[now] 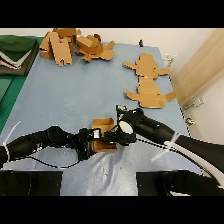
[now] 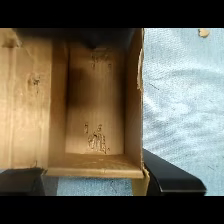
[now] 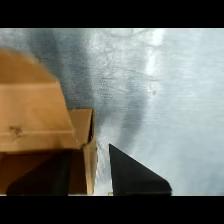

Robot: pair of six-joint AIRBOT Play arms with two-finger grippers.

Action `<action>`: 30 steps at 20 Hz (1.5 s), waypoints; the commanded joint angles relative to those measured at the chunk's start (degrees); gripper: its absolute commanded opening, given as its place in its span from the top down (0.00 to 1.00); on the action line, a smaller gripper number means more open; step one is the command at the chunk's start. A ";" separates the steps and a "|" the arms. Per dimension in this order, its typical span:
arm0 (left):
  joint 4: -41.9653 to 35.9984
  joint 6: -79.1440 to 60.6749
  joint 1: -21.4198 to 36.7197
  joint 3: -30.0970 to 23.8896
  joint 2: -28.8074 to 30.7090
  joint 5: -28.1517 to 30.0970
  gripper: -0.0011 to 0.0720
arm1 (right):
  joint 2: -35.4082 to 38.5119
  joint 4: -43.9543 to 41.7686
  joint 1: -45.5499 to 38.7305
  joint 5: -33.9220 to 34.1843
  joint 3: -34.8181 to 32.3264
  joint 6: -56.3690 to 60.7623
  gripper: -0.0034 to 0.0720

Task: Fold the box.

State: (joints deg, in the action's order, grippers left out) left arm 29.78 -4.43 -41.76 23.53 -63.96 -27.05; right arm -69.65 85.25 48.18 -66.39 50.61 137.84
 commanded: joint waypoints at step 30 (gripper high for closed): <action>0.04 -0.04 0.04 -0.02 0.02 -0.15 0.35 | -10.51 -62.60 -31.08 -14.91 -8.55 -101.02 0.94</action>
State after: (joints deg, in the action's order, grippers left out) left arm 29.89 -4.47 -41.76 23.53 -63.96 -27.20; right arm -81.25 16.78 16.10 -76.42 42.15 41.80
